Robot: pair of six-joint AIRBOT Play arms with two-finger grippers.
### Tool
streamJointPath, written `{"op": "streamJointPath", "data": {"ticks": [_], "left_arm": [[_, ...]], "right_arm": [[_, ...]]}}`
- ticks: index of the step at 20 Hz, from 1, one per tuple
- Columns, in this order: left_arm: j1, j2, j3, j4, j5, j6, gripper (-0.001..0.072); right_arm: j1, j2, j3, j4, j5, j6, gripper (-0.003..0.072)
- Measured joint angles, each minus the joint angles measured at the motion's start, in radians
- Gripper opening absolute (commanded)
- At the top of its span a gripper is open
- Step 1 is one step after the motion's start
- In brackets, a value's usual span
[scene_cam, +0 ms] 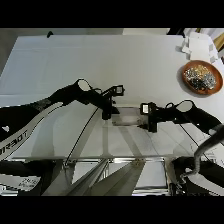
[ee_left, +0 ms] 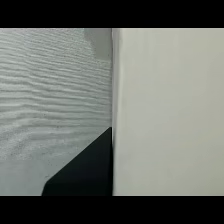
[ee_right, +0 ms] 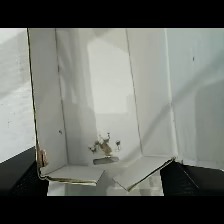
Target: Fold the box and place the chain.
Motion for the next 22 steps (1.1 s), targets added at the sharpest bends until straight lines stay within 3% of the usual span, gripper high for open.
{"op": "streamJointPath", "data": {"ticks": [14,20,22], "left_arm": [[0.0,0.0,0.0,-0.003,0.003,-0.003,0.0013],[0.0,0.0,0.0,-0.003,0.004,-0.003,0.0013],[0.0,0.0,0.0,-0.003,0.003,-0.003,0.0013]], "right_arm": [[-0.027,-0.039,0.005,0.075,0.0,-0.08,0.0672],[-0.027,-0.077,0.014,0.087,-0.004,-0.095,0.0611],[-0.024,-0.088,0.015,0.086,-0.005,-0.098,0.053]]}}
